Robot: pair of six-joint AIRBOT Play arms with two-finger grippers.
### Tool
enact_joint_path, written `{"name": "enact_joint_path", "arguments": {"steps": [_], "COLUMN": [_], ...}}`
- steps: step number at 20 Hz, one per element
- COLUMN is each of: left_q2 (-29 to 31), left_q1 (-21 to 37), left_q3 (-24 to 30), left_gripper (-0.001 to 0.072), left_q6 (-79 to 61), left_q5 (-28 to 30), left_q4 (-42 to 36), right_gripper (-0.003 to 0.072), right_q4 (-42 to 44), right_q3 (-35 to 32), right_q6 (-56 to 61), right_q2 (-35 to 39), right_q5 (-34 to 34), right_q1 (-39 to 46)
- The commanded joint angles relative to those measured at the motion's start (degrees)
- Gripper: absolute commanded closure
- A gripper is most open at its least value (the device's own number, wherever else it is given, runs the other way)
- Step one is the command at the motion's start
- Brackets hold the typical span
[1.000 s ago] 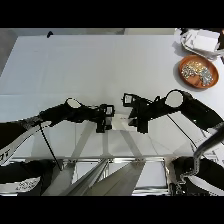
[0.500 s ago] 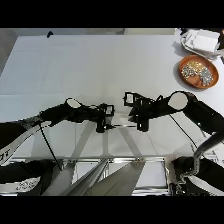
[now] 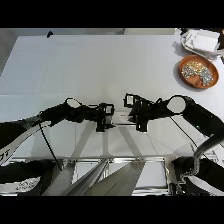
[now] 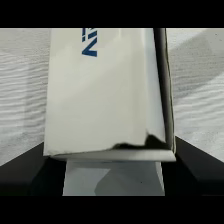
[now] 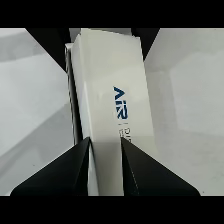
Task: Fold the box and place the chain.
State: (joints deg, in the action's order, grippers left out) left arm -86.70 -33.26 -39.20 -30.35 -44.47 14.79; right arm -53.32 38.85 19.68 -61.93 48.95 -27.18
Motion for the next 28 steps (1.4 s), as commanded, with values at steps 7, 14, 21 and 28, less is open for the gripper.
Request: {"name": "enact_joint_path", "arguments": {"steps": [7,14,21,28], "left_q2": [0.04,0.04,0.04,0.04], "left_q1": [-0.04,-0.04,-0.04,-0.04], "left_q3": [0.02,0.02,0.02,0.02], "left_gripper": [0.0458,0.0458,0.0458,0.0458], "left_q6": [-0.09,-0.11,-0.11,-0.11], "left_q5": [-0.37,-0.37,-0.37,-0.37], "left_q4": [0.22,0.22,0.22,0.22], "right_gripper": [0.0510,0.0510,0.0510,0.0508], "right_q4": [3.69,6.23,5.07,5.51], "right_q3": [-1.11,-1.14,-2.36,-4.22], "right_q6": [0.00,0.52,2.56,2.58], "right_q2": [0.02,0.02,-0.04,-0.22], "right_q5": [-3.54,-3.54,-3.69,-4.11], "right_q1": [-0.02,-0.02,-0.02,-0.02]}}
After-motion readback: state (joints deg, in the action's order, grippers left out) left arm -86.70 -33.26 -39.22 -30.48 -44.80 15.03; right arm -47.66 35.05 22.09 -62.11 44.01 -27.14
